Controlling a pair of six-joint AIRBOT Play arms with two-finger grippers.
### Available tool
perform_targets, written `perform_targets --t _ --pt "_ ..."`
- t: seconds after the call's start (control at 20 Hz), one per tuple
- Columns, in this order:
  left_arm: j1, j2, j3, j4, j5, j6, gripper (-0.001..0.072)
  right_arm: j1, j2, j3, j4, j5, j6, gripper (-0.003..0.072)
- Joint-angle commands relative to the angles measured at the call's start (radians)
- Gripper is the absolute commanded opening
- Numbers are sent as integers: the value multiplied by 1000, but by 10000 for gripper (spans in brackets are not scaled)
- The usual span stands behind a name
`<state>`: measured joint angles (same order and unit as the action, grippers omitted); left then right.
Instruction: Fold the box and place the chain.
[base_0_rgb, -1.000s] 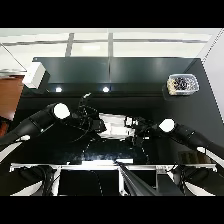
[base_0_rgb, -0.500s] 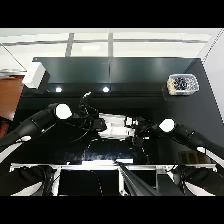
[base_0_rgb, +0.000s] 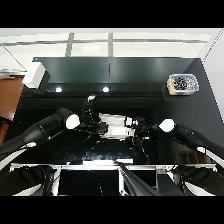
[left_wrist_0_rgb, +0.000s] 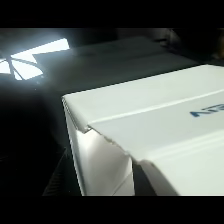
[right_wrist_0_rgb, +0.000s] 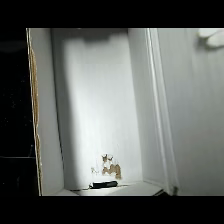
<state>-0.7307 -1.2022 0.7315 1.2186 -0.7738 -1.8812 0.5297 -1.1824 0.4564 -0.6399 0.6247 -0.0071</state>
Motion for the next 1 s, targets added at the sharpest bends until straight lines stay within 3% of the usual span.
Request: perform_targets --t 0.0,0.3,0.45,0.85,0.9,0.95 --pt "-43 -11 1 154 9 -144 457 1 -1 0 0 0 0 342" --pt "-71 -39 55 196 -31 -266 387 1 0 0 0 0 0 342" --pt "-92 -71 108 259 -118 -327 387 1 -1 0 0 0 0 341" --pt "-92 -162 205 273 -223 -380 384 1 0 0 0 7 0 342" --pt "-92 -169 206 268 -221 -380 303 1 0 0 0 7 0 341" --pt "-92 -175 206 265 -216 -378 274 1 -1 -1 0 7 0 342"
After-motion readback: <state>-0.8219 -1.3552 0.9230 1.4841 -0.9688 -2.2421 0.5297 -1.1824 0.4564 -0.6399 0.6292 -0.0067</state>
